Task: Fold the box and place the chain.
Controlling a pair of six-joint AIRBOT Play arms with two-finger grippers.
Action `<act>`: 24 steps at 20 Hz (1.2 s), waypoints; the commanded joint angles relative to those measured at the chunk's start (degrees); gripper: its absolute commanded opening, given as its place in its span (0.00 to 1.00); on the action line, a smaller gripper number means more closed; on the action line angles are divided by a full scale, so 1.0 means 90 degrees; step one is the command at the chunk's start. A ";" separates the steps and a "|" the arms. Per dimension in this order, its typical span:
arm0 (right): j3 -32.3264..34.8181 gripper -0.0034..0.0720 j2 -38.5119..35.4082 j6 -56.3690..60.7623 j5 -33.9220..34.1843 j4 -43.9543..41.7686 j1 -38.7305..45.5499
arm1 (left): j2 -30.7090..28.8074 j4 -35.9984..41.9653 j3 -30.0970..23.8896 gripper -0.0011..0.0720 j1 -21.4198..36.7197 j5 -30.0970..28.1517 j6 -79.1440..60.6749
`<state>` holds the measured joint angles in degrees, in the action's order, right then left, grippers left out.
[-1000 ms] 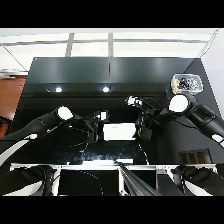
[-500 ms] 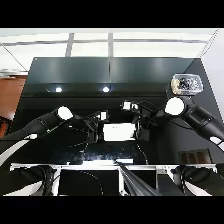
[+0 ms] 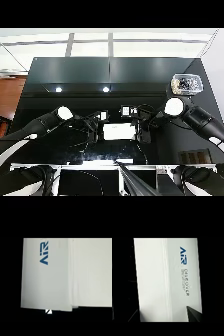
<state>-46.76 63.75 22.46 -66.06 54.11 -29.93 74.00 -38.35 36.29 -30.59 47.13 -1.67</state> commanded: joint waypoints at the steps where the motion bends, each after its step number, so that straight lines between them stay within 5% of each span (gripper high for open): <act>1: 0.0015 0.97 0.0005 -0.0049 0.0216 0.0066 -0.0007 | 0.0000 0.0000 0.0000 0.52 -0.0005 0.0002 -0.0002; 11: 0.0019 0.97 0.0189 0.0029 0.0702 -0.0058 -0.0007 | 0.0000 0.0000 0.0000 0.52 -0.0005 0.0005 0.0000; 18: -0.1061 0.97 0.0049 0.2788 -0.0809 0.0313 0.0000 | 0.0000 0.0000 0.0000 0.52 -0.0005 0.0002 -0.0002; 24: -0.1059 0.97 0.0214 0.2667 -0.0206 -0.0129 0.0318 | 0.0000 0.0000 0.0000 0.52 -0.0005 0.0005 0.0000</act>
<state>-55.86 64.93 44.88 -69.32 54.87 -28.71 74.00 -38.33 36.29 -30.59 47.18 -1.67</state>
